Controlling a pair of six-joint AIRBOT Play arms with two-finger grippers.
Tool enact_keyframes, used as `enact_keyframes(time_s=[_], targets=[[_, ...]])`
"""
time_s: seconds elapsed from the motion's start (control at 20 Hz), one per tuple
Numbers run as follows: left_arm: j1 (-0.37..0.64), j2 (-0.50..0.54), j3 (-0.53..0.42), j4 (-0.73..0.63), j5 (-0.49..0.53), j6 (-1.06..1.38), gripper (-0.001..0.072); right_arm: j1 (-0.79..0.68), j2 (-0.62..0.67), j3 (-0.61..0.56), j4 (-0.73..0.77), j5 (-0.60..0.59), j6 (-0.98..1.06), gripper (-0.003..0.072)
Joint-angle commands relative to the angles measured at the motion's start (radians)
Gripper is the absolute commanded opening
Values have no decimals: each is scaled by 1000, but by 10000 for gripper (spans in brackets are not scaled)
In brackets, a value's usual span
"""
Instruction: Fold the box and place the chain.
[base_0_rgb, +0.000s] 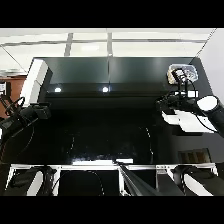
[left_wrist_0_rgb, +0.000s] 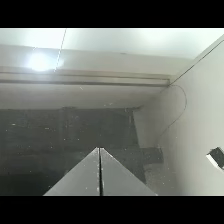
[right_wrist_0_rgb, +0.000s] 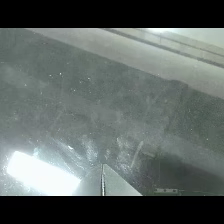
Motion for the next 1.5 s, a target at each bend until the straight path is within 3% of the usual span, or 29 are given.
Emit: enact_keyframes(time_s=[0.0, 0.5, 0.65, 0.85, 0.95, 1.0, 1.05, 1.1, 1.15, 1.2, 1.25, 1.35, 1.45], targets=[[0, 0, 0, 0, 0, 0, 29, 1, 0, 0, 0, 0, 0, 12], [0, 0, 0, 0, 0, 0, 29, 2, -2, 0, 16, -8, 1, 12], [0, 0, 0, 0, 0, 0, 29, 1, -2, 0, 148, -163, 0, 12], [0, 0, 0, 0, 1, 0, 29, 1, -2, 0, 378, -283, 0, 12], [0, 0, 0, 0, 6, 0, 29, 1, -2, 0, 367, -336, 0, 14], [0, -1, -1, -9, 25, 0, 29, -1, -2, 0, 324, -394, 0, 169], [0, -4, -3, -28, 43, 0, 28, -2, -4, 0, 276, -487, 0, 617], [0, -12, -3, -30, 62, 0, 31, -5, -4, 0, 216, -567, -2, 720], [0, -21, -3, -31, 68, 0, 178, -19, -4, 3, 137, -607, -2, 720], [-1, -29, -3, -38, 63, 0, 551, -46, -5, 3, 63, -632, -1, 720], [0, -39, -3, -41, 63, -3, 713, -94, -7, 3, 32, -653, -1, 720], [0, -55, -3, -41, 56, -2, 713, -251, -25, 24, 45, -619, 1, 720], [0, -64, -3, -40, 72, 8, 713, -494, -84, 98, 60, -460, 65, 720]])
